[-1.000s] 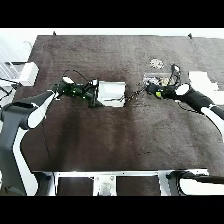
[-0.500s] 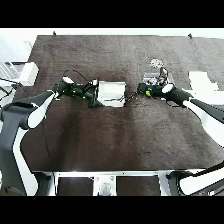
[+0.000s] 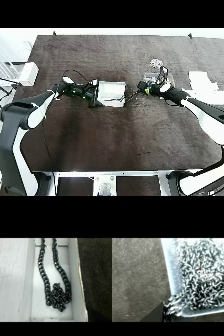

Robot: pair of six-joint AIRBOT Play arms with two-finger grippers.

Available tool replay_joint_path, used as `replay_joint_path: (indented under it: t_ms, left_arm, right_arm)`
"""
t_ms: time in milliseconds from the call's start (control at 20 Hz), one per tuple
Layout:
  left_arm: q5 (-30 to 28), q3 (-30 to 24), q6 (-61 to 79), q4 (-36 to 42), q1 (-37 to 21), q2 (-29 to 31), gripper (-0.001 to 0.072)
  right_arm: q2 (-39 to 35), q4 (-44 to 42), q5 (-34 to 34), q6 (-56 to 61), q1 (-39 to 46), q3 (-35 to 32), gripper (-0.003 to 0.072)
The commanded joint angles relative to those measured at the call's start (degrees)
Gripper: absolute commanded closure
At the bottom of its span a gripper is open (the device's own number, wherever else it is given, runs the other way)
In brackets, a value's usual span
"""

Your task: Fold the box and place the chain.

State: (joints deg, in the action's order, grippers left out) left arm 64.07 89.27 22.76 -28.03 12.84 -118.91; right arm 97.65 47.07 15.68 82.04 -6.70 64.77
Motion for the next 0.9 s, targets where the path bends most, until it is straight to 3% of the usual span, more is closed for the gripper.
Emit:
replay_joint_path:
  t_ms: [0, 450, 650, 850]
  left_arm:
    - [0.00, 0.02, 0.00, 0.00, 0.04, 0.00, 0.0411]
    - [0.00, 0.02, 0.02, 0.00, 0.04, 0.00, 0.0412]
    - [0.00, 0.02, 0.00, 0.00, 0.02, 0.00, 0.0412]
    - [0.00, 0.02, 0.02, 0.00, 0.04, 0.00, 0.0411]
  right_arm:
    - [-5.20, 0.11, 2.43, -0.31, -1.16, 0.11, 0.0681]
    - [-32.76, 3.87, 9.79, -4.35, -5.14, 0.11, 0.0681]
    - [-38.58, 4.63, 9.90, -4.57, -8.57, 0.13, 0.0681]
    - [-39.43, 4.61, 9.90, -4.55, -14.51, 0.07, 0.0681]
